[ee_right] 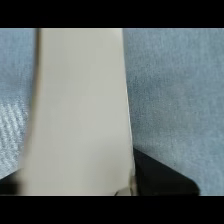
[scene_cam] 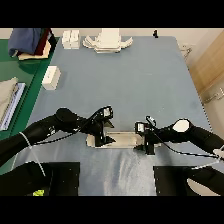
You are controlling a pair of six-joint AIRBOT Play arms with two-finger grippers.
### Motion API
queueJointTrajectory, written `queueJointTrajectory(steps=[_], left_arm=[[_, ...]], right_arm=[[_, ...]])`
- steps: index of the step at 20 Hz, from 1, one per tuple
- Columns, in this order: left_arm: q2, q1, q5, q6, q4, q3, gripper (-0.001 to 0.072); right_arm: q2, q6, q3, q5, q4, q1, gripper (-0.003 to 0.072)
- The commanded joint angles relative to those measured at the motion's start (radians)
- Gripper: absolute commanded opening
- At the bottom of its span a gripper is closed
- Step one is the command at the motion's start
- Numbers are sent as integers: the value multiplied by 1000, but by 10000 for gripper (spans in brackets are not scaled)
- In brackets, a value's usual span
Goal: Fold the box.
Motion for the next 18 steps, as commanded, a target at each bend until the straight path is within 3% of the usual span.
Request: queueJointTrajectory(steps=[1,5,6,7,8,10,14,18], left_arm=[[91,22,-19,-255,142,1,697],[264,82,-162,-863,462,1,693],[295,84,-230,-1003,466,1,506],[319,82,-301,-1117,456,1,120],[334,78,-360,-1170,444,1,14],[339,52,-364,-1337,348,0,14],[283,-63,-62,-1337,-42,1,14],[169,-98,113,-1319,-140,1,14]], right_arm=[[-1,0,1,0,1,0,513],[-1,0,1,0,0,0,513],[-1,0,1,0,0,0,514],[-1,0,1,0,0,0,513],[-1,0,1,0,0,0,514],[-1,0,1,0,0,0,514],[-1,0,1,0,0,0,514],[-1,0,1,0,0,0,514]])
